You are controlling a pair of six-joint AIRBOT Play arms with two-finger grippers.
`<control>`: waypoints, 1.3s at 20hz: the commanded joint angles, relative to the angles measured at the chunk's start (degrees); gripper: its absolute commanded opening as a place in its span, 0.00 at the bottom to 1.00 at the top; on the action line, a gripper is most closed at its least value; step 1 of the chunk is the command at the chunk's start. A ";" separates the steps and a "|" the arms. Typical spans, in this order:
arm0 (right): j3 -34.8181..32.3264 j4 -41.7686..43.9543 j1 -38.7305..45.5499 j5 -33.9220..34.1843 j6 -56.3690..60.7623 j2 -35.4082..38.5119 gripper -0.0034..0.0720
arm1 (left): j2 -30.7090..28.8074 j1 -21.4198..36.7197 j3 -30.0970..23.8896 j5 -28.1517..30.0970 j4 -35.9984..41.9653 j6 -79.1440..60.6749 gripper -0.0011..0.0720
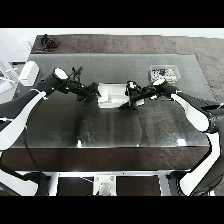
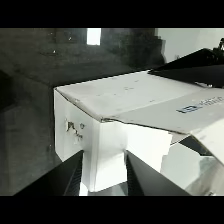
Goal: Fold the box and place the chain.
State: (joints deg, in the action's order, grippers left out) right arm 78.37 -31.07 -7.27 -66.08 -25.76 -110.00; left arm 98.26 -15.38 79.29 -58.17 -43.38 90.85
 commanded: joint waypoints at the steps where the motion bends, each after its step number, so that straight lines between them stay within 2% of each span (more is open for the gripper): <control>1: 0.00 0.00 -0.02 0.00 0.00 0.02 0.80 | 0.07 -1.01 1.84 0.07 -7.17 5.16 0.45; 14: 0.00 0.00 -0.02 0.00 0.00 0.02 0.80 | 0.11 -4.15 2.51 0.74 -7.63 6.32 0.45; 19: 0.00 0.00 -0.02 0.00 0.00 0.02 0.80 | 0.11 -6.34 3.80 1.95 -16.46 11.04 0.45; 26: 0.00 0.00 -0.02 0.00 0.00 0.02 0.80 | 0.13 -6.38 3.93 2.64 -17.57 11.32 0.46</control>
